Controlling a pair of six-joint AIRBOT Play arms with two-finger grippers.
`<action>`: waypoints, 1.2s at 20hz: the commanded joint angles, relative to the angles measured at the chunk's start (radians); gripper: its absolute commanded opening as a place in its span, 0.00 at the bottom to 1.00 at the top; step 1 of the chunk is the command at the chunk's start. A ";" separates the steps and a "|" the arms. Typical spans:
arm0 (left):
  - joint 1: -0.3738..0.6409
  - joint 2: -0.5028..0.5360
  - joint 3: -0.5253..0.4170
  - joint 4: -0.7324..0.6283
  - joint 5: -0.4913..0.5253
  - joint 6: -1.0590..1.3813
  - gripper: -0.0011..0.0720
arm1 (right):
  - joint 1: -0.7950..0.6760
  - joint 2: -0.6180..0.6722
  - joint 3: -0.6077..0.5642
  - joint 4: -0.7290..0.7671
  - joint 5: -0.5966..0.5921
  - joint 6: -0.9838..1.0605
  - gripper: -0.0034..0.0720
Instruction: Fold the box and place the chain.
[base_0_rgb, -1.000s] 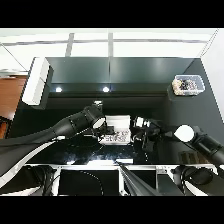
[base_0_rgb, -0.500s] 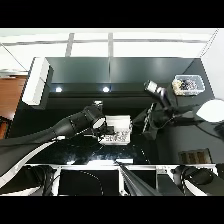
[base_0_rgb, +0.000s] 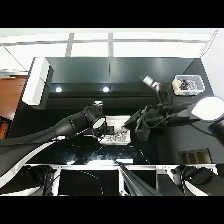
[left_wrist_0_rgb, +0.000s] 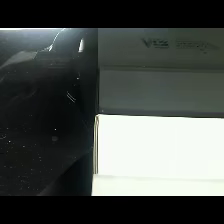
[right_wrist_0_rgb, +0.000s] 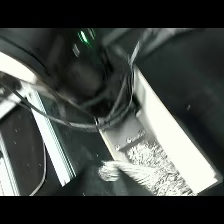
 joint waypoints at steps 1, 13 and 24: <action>0.000 0.000 0.000 0.000 0.013 0.000 0.06 | 0.033 -0.014 -0.065 -0.095 -0.091 0.068 0.85; 0.009 0.072 0.093 0.037 -0.127 0.199 0.56 | -0.343 0.055 -0.006 -0.190 0.105 0.087 0.90; 0.576 0.637 -0.155 -0.235 0.087 0.893 0.56 | -0.344 0.055 -0.006 -0.190 0.136 0.176 0.90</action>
